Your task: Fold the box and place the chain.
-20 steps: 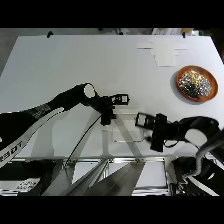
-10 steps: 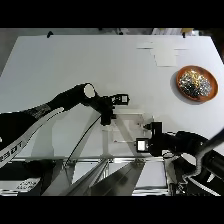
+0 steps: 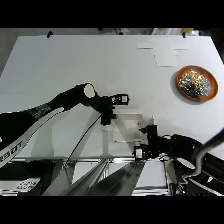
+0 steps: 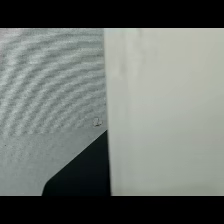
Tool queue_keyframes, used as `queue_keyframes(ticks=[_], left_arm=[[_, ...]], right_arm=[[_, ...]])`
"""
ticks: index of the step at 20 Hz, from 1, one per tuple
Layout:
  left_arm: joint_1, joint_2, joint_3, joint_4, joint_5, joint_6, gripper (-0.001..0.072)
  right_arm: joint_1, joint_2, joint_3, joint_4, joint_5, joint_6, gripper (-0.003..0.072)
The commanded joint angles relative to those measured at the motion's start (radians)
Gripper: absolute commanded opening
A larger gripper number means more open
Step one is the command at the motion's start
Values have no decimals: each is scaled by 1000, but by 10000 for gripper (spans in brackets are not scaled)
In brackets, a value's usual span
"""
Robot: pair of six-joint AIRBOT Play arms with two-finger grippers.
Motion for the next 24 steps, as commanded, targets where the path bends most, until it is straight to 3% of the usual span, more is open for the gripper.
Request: queue_keyframes(ticks=[1, 9, 17, 24], left_arm=[[-1, 0, 1, 0, 0, 0, 9], [-1, 0, 1, 0, 0, 0, 9], [-1, 0, 1, 0, 0, 0, 9], [-1, 0, 1, 0, 0, 0, 9]], right_arm=[[15, -17, -3, -3, -10, -11, 696], [-122, -19, 71, 9, 31, -13, 692], [-272, -57, 113, 294, 39, -301, 692], [-429, -140, 187, 364, 59, -352, 692]])
